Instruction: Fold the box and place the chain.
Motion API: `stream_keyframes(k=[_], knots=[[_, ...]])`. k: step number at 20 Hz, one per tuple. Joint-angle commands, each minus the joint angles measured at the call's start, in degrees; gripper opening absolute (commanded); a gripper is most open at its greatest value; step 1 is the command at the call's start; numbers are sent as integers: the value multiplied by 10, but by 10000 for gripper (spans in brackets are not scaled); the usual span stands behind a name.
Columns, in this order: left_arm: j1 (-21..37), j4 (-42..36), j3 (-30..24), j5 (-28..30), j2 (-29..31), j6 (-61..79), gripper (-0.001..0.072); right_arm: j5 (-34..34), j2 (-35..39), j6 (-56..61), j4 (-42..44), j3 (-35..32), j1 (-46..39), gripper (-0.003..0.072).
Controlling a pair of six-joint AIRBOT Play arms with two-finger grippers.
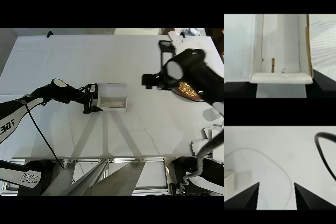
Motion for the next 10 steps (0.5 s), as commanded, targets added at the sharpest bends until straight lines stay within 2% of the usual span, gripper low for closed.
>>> stream_keyframes(k=[1,4,8,9,10], knots=[[0,0,0,0,0,0,214,16,23,-100,-8,0,-121,488],[0,0,0,0,0,0,215,-47,15,-148,-5,0,-230,487],[0,0,0,0,0,0,214,-64,-55,-205,36,0,-359,494],[0,0,0,0,0,0,214,-79,-77,-209,46,0,-378,546],[0,0,0,0,0,0,214,-96,-97,-210,48,0,-388,547]])
